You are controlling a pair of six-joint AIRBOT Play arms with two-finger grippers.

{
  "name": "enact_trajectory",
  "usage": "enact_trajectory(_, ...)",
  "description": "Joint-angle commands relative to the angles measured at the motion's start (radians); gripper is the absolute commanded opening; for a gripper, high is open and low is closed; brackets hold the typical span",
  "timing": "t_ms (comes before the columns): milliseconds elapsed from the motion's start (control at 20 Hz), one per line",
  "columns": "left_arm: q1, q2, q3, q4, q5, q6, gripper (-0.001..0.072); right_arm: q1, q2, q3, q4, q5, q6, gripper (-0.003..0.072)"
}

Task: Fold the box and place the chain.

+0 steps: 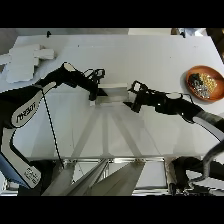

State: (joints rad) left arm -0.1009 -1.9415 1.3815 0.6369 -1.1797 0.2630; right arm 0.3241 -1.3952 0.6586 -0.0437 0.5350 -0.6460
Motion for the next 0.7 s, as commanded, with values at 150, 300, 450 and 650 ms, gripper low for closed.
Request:
enact_trajectory(150, 0.000, 0.000, 0.000, 0.000, 0.000, 0.000, 0.0015, -0.016, -0.046, 0.069, -0.119, -0.016, 0.074, 0.0689)
enact_trajectory(300, 0.000, 0.000, 0.000, 0.000, 0.000, 0.000, 0.0015, -0.048, -0.050, 0.083, -0.152, 0.074, 0.074, 0.0689)
enact_trajectory(450, 0.000, 0.000, 0.000, 0.000, 0.000, 0.000, 0.0015, -0.063, -0.070, 0.112, -0.200, 0.139, 0.088, 0.0689)
enact_trajectory(650, 0.000, 0.000, 0.000, 0.000, 0.000, 0.000, 0.0015, -0.075, -0.163, 0.192, -0.254, 0.254, 0.141, 0.0689)
